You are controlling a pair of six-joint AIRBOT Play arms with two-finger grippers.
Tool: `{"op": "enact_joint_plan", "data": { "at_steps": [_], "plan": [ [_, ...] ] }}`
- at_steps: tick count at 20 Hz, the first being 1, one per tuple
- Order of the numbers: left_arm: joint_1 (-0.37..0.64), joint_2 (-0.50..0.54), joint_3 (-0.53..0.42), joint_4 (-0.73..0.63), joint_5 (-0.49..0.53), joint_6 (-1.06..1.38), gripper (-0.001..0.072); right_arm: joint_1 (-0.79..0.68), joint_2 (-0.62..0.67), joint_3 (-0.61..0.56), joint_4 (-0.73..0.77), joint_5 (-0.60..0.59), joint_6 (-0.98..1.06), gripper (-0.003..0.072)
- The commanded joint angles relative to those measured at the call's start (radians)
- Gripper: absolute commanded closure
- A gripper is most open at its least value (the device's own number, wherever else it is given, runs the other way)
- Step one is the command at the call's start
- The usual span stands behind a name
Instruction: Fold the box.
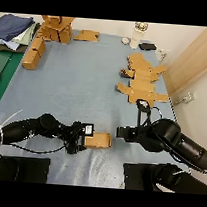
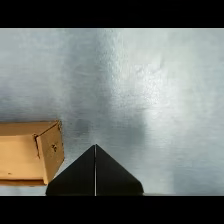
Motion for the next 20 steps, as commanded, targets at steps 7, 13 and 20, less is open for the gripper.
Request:
{"op": "enact_joint_plan", "data": {
  "at_steps": [7, 13, 20],
  "plan": [
    [0.0, 0.0, 0.002, -0.046, 0.0, 0.0, 0.0247, -0.019, -0.117, 0.006, 0.082, 0.136, 0.018, 0.0683],
    [0.03, 0.043, 0.045, -0.04, 0.003, -0.187, 0.0247, -0.06, -0.116, 0.006, 0.071, 0.135, 0.019, 0.0683],
    [0.378, 0.146, 0.046, 0.359, 0.058, -0.657, 0.0247, -0.177, -0.116, 0.009, 0.002, 0.118, 0.018, 0.0683]
  ]
}}
